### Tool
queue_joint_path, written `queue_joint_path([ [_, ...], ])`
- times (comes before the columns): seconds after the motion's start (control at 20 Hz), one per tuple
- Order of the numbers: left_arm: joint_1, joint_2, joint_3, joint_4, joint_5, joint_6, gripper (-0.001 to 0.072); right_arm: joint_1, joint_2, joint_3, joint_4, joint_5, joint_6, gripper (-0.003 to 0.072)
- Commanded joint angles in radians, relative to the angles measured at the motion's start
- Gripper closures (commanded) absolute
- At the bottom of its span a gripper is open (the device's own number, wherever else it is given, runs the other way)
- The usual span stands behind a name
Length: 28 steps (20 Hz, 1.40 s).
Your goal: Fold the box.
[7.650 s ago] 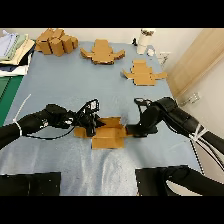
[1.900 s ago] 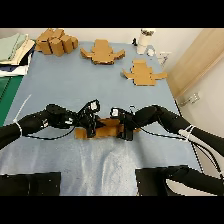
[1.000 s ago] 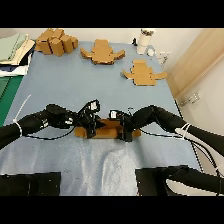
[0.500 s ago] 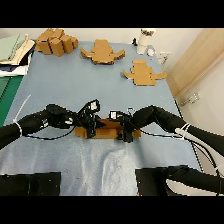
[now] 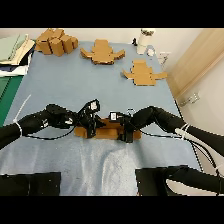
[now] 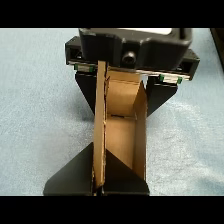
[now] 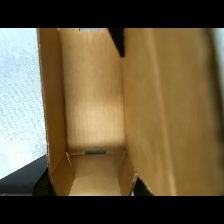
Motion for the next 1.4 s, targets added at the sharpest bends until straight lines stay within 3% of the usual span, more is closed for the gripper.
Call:
queue_joint_path([
  [0.0,0.001,0.000,0.000,0.001,0.000,0.000,0.0696,0.000,0.000,0.001,-0.001,0.021,0.002,0.0147],
  [0.2,0.001,0.000,0.000,0.001,0.000,0.000,0.0696,0.000,0.000,0.002,0.019,0.039,0.002,0.0140],
  [0.25,0.001,0.000,0.000,0.001,0.000,0.000,0.0696,0.002,0.002,0.002,0.021,0.037,0.002,0.0093],
  [0.45,0.001,0.000,0.000,0.001,0.000,0.000,0.0696,0.002,0.020,0.002,0.021,0.031,0.002,0.0093],
  [0.55,0.001,0.000,0.000,0.001,0.000,0.000,0.0696,0.002,0.030,0.001,0.020,0.031,0.002,0.0011],
  [0.65,0.001,0.000,0.000,0.001,-0.001,0.000,0.0696,0.002,0.029,0.001,0.021,0.026,0.002,0.0011],
  [0.9,0.001,0.000,0.000,0.001,0.000,0.000,0.0696,0.002,0.019,0.000,0.015,0.024,0.002,0.0048],
  [1.0,0.001,0.000,0.000,0.001,0.000,0.000,0.0696,0.002,0.007,-0.002,0.013,0.024,0.002,0.0128],
  [1.1,0.001,0.000,0.000,0.001,0.000,0.000,0.0696,0.002,0.005,-0.002,0.013,0.024,0.002,0.0128],
  [1.2,0.001,0.000,0.000,0.001,-0.001,0.000,0.0696,0.002,0.005,-0.002,0.005,0.025,0.002,0.0178],
  [1.35,0.001,0.000,0.000,0.001,0.000,0.000,0.0696,0.002,0.005,-0.002,0.006,0.024,0.002,0.0176],
])
